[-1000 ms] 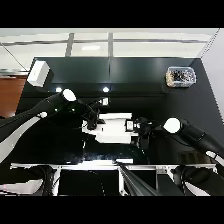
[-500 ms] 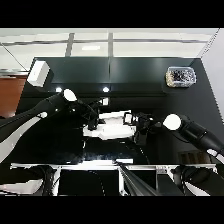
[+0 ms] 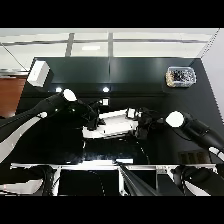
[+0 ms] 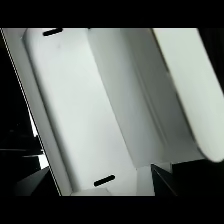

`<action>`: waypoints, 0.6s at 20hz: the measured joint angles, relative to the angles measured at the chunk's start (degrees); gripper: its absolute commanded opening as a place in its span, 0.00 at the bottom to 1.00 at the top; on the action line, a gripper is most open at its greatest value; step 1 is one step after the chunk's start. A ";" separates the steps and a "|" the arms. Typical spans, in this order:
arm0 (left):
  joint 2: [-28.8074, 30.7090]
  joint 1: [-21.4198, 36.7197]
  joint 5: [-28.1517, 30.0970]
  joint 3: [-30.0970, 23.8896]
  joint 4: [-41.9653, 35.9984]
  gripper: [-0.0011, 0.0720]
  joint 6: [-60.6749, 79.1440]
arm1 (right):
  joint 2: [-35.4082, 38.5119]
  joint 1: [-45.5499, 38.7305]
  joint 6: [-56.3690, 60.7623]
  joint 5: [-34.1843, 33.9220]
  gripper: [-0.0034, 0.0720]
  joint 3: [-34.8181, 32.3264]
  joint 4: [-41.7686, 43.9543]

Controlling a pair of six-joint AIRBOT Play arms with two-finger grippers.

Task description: Fold the box and place the chain.

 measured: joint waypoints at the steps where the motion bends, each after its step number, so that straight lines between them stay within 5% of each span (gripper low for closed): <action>1: 0.00 0.00 -0.07 0.04 0.04 0.05 0.00 | 0.00 -0.50 -1.03 -0.15 0.96 0.17 0.98; 12: 0.09 -2.62 -0.07 2.97 5.73 0.05 0.22 | 0.00 -3.28 -5.40 -0.55 0.96 0.52 4.00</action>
